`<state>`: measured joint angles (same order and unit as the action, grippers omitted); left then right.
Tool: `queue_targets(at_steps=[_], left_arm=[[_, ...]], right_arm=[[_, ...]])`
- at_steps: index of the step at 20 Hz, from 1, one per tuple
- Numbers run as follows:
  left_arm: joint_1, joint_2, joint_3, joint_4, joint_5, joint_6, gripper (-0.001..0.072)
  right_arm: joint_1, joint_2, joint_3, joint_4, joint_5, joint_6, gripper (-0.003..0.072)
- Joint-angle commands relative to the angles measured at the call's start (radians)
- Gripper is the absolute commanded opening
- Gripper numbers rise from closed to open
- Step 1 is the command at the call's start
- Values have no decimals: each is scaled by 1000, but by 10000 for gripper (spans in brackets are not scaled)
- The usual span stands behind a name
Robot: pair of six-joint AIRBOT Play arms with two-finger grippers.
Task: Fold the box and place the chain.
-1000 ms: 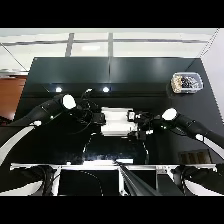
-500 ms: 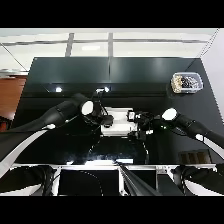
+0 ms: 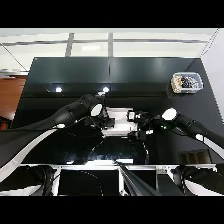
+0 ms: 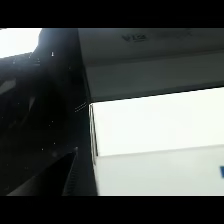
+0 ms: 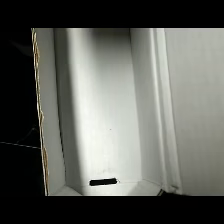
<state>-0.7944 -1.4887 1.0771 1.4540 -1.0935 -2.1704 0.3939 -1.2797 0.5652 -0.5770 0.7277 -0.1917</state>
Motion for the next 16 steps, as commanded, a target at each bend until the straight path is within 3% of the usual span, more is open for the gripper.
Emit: queue_targets(at_steps=[1,8,16], left_arm=[[-2,-14,3,-10,-11,-18,308],[-2,-29,18,-23,14,-37,282],[-10,-77,60,-19,-37,-37,247]], right_arm=[[1,-1,0,0,0,0,444],[1,-1,0,0,-1,0,444],[1,-1,0,0,-3,1,444]])
